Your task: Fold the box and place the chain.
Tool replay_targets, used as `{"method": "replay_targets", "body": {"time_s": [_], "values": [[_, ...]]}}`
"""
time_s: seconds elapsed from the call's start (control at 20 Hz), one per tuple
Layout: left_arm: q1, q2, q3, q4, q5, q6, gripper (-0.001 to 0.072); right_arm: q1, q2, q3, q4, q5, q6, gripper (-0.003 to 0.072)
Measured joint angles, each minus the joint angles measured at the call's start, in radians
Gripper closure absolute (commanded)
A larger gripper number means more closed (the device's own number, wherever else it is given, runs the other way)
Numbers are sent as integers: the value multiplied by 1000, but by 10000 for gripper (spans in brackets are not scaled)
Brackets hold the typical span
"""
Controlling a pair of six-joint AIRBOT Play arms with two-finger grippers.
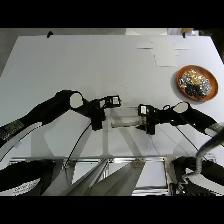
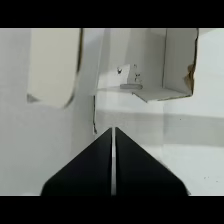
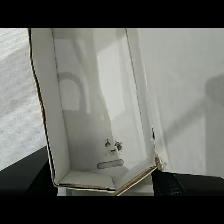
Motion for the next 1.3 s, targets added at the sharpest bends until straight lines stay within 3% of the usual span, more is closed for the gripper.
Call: {"method": "replay_targets", "body": {"time_s": [0.05,0.15,0.25,0.65,0.8,0.95,1.15,1.25,1.3], "values": [[6,0,-4,0,3,19,564,0,0,0,0,0,0,348],[14,0,-8,0,7,66,386,0,0,0,0,0,0,348],[18,0,-13,0,11,125,315,0,0,0,0,0,0,348],[-2,0,-74,-17,86,307,318,0,0,0,0,0,0,348],[-20,0,-81,-36,110,351,330,0,0,0,0,0,0,348],[-39,0,-84,-48,119,373,447,0,0,0,0,0,0,348],[-58,0,-85,-63,119,384,462,0,0,0,0,0,0,348],[-66,0,-85,-73,123,386,618,0,0,0,0,0,0,348],[-69,0,-85,-79,126,388,647,0,0,0,0,0,0,348]]}}
